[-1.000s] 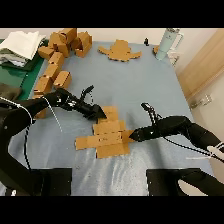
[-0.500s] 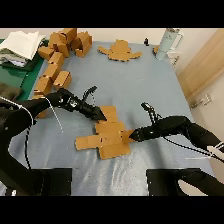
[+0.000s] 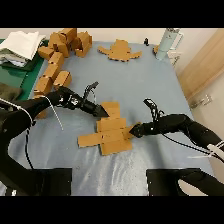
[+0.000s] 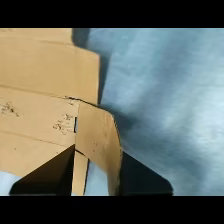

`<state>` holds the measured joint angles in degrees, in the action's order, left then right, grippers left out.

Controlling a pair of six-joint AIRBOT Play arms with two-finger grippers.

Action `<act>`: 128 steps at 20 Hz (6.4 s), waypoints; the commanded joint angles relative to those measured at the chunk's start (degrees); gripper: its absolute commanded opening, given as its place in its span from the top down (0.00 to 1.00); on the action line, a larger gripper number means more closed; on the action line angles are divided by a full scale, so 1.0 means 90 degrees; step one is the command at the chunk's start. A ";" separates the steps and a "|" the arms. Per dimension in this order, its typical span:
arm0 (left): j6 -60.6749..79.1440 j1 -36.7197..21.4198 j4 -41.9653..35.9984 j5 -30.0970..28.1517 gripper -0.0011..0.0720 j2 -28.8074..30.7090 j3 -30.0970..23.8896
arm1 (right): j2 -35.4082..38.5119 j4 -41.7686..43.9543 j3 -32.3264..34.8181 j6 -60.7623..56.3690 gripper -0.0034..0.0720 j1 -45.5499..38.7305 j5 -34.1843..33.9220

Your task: Fold the box.

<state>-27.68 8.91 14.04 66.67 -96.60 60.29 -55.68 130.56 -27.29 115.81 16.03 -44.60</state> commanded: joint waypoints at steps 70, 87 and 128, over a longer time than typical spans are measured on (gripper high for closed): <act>0.4670 0.2110 -0.0155 -0.3072 0.97 0.1984 -0.1508 | -0.0367 -0.2630 -0.1999 -0.2698 0.67 -0.0699 0.0068; 0.4949 0.2385 -0.0223 -0.3011 0.97 0.1955 -0.1727 | -0.0367 -0.2659 -0.1999 -0.2693 0.67 -0.0699 0.0131; 0.4954 0.2382 -0.0233 -0.3024 0.97 0.1960 -0.1719 | 0.1144 -0.6834 0.0527 -0.3648 0.30 0.5680 -0.0646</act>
<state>16.88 30.35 11.94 39.46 -78.94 44.82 -45.23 70.67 -22.57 82.87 66.98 -51.13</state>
